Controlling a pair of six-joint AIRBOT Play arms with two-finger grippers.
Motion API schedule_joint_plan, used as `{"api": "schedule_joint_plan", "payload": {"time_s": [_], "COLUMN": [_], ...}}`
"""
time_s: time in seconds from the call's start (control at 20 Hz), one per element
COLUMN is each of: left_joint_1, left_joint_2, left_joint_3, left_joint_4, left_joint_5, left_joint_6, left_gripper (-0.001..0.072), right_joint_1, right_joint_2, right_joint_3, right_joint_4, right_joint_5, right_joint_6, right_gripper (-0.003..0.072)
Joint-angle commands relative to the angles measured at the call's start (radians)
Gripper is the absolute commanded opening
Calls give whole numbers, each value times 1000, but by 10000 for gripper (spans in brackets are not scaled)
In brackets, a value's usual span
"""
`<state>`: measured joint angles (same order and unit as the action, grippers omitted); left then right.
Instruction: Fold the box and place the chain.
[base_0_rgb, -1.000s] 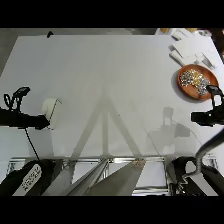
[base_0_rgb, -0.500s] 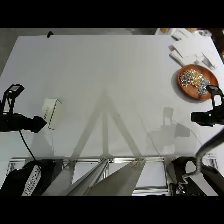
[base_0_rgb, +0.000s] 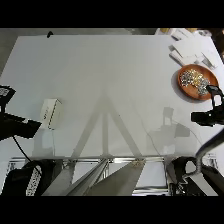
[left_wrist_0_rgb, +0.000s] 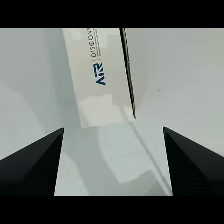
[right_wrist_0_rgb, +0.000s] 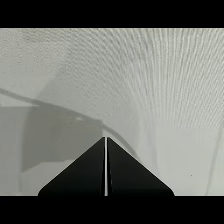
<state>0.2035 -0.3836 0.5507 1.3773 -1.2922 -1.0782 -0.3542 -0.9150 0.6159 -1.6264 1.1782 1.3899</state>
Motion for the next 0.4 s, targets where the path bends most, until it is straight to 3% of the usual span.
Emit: {"api": "schedule_joint_plan", "payload": {"time_s": [0.0, 0.35], "left_joint_1": [-19, -61], "left_joint_2": [13, 12], "left_joint_3": [-11, -46], "left_joint_4": [-15, -15], "left_joint_5": [13, 26], "left_joint_6": [0, 0], "left_gripper": [696, 696], "right_joint_1": [0, 0], "right_joint_2": [1, 1], "right_joint_3": [1, 1], "right_joint_4": [0, 0], "right_joint_5": [0, 0], "right_joint_6": [0, 0], "right_gripper": [18, 18]}}
